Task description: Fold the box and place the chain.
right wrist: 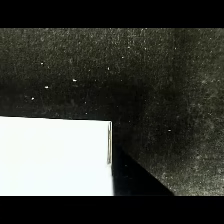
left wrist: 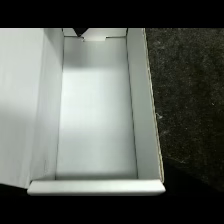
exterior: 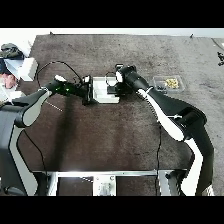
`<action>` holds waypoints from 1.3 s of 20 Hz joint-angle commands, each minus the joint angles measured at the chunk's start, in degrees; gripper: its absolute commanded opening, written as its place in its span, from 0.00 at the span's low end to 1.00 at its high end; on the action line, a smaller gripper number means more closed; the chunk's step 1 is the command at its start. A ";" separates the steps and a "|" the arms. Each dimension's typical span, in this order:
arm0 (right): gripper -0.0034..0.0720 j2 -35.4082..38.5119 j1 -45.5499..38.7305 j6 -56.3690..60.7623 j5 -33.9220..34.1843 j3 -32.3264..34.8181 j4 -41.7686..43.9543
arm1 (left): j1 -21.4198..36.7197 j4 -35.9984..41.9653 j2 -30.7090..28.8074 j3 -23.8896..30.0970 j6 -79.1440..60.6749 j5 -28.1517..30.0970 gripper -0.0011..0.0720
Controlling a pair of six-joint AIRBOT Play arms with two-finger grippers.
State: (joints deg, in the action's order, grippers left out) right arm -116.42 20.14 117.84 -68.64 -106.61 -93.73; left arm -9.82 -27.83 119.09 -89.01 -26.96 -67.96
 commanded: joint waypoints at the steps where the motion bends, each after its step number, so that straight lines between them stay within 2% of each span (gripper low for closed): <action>1: 0.11 -0.20 0.20 0.13 0.04 0.04 -0.44 | 0.04 -0.02 0.02 -0.04 -0.09 0.00 0.55; 3: 0.43 -0.02 0.20 0.31 0.04 0.04 -0.39 | 0.04 -0.02 0.02 -0.04 -0.09 0.02 0.55; 11: 0.43 4.35 0.20 -1.33 -0.70 0.04 -0.35 | 0.04 -0.02 0.02 -0.04 -0.09 0.00 0.55; 18: 0.43 13.94 0.74 -15.78 -2.89 1.36 -0.39 | 0.04 -0.02 0.02 -0.04 -0.09 0.00 0.55; 21: 0.43 22.53 0.33 -18.32 6.47 11.43 -2.73 | 0.04 -0.02 0.02 -0.02 -0.09 0.00 0.55; 24: 0.43 32.54 -3.54 -19.15 21.07 28.06 -5.09 | 0.04 -0.02 0.02 -0.04 -0.09 0.00 0.55; 26: 0.43 35.76 -9.46 -19.08 24.13 34.58 -4.83 | 0.04 0.00 0.02 -0.04 -0.09 0.00 0.55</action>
State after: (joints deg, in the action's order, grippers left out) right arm -86.80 15.90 99.94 -53.67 -82.30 -97.47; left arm -9.82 -27.83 119.09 -89.03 -27.03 -67.96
